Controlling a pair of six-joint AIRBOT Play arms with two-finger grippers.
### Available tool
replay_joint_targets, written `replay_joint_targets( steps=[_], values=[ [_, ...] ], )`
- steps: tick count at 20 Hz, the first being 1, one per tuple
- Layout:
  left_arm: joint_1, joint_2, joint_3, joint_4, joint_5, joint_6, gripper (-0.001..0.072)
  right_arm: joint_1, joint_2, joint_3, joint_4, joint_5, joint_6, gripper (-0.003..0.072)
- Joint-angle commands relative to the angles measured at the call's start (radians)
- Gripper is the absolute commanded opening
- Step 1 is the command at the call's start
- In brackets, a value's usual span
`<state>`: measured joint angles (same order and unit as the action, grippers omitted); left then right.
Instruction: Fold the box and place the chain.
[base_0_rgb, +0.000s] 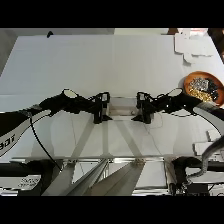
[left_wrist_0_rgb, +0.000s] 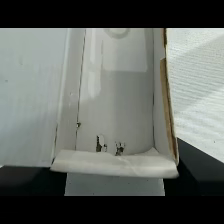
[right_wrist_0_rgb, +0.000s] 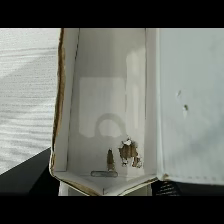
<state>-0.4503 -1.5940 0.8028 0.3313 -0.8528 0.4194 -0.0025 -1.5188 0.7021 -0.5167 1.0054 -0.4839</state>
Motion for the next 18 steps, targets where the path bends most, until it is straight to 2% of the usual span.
replay_joint_targets(
  steps=[1, 8, 9, 10, 11, 13, 14, 18],
  values=[
    [0.0, 0.0, 0.001, -0.001, 0.0, 0.0, 0.0276, 0.001, 0.0, 0.0, 0.0, 0.001, 0.0, 0.0431],
    [0.0, 0.0, 0.0, -0.001, 0.0, 0.0, 0.0276, 0.001, 0.0, 0.0, 0.002, 0.012, 0.002, 0.0428],
    [0.0, 0.0, 0.0, -0.001, 0.0, 0.0, 0.0276, 0.001, 0.0, 0.0, 0.003, 0.011, 0.002, 0.0386],
    [0.0, 0.0, 0.001, -0.001, 0.0, 0.0, 0.0276, 0.001, 0.0, 0.0, 0.003, 0.012, 0.005, 0.0379],
    [0.0, 0.0, 0.001, -0.001, 0.0, 0.0, 0.0276, 0.001, 0.0, 0.0, 0.003, 0.01, 0.005, 0.0418],
    [0.0, 0.0, 0.001, -0.001, 0.0, 0.0, 0.0276, 0.001, 0.0, 0.0, 0.003, -0.004, 0.005, 0.0653],
    [0.0, 0.0, 0.0, -0.001, 0.0, 0.0, 0.0276, 0.001, 0.0, 0.0, 0.003, -0.008, 0.004, 0.0703],
    [0.0, 0.0, 0.001, -0.001, 0.0, 0.0, 0.0276, 0.001, 0.006, 0.0, -0.005, -0.006, 0.016, 0.0703]
  ],
)
